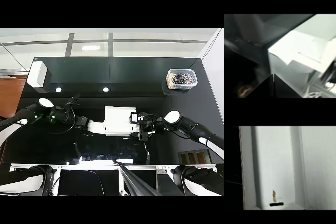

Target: Fold the box and place the chain.

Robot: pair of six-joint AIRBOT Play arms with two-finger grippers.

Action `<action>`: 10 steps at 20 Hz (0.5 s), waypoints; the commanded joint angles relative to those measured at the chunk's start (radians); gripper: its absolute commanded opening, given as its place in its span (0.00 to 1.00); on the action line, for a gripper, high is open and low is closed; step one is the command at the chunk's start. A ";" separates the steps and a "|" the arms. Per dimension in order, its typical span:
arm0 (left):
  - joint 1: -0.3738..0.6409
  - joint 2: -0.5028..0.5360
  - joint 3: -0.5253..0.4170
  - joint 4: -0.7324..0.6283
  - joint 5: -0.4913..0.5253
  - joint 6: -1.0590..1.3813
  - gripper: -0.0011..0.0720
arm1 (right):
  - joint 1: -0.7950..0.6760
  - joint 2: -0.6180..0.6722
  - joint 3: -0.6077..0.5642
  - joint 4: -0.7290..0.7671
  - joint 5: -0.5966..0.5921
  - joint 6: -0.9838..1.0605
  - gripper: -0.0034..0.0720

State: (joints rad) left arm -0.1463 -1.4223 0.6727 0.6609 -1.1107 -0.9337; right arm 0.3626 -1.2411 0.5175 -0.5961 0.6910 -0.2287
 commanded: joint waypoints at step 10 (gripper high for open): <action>-0.047 -0.031 0.031 0.042 0.068 -0.121 0.05 | 0.001 -0.001 0.000 0.000 0.000 0.000 0.22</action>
State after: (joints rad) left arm -0.1814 -1.4418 0.7109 0.7544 -1.0687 -1.0409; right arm 0.3634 -1.2411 0.5179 -0.5961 0.6910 -0.2283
